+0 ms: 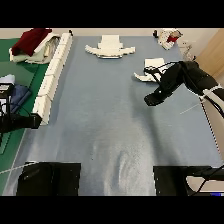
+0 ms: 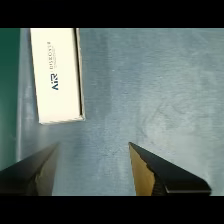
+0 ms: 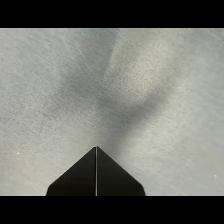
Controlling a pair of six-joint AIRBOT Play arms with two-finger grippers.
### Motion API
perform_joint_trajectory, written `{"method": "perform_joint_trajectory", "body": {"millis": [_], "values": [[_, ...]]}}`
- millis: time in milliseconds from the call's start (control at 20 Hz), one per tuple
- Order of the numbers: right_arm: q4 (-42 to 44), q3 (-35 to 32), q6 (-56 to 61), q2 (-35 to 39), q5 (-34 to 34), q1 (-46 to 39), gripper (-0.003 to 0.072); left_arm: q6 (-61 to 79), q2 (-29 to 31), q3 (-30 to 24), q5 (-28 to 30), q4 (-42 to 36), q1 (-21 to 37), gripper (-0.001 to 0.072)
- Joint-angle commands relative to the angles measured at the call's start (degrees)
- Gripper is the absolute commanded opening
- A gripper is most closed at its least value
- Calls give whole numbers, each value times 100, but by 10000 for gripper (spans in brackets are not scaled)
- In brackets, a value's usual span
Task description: Fold the box.
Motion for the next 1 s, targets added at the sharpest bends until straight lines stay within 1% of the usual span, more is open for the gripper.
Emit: {"method": "perform_joint_trajectory", "body": {"millis": [0,50,150,200,250,300,400,500,650,950], "values": [[0,4,2,-4,0,0,6,-339,-166,334,-367,-33,-623,681],[0,4,2,-4,0,0,6,-476,-323,468,-361,-33,-925,680],[0,4,2,-4,0,-2,6,-721,-833,772,-304,-28,-1650,679],[0,4,2,-4,0,0,6,-828,-1178,938,-291,-28,-2061,679],[0,4,2,-4,0,0,6,-852,-1523,1093,-260,-28,-2452,663],[0,4,2,-4,0,0,6,-857,-1899,1250,-181,-31,-2874,651],[0,4,2,-4,0,0,6,-857,-2551,1464,94,-33,-3624,651],[2,4,2,-4,0,0,6,-857,-3040,1552,387,-31,-4236,650],[0,4,2,-4,0,0,6,-855,-3453,1558,669,-28,-4710,650],[0,4,2,-4,0,0,6,-850,-3530,1556,693,-28,-4760,652]]}}
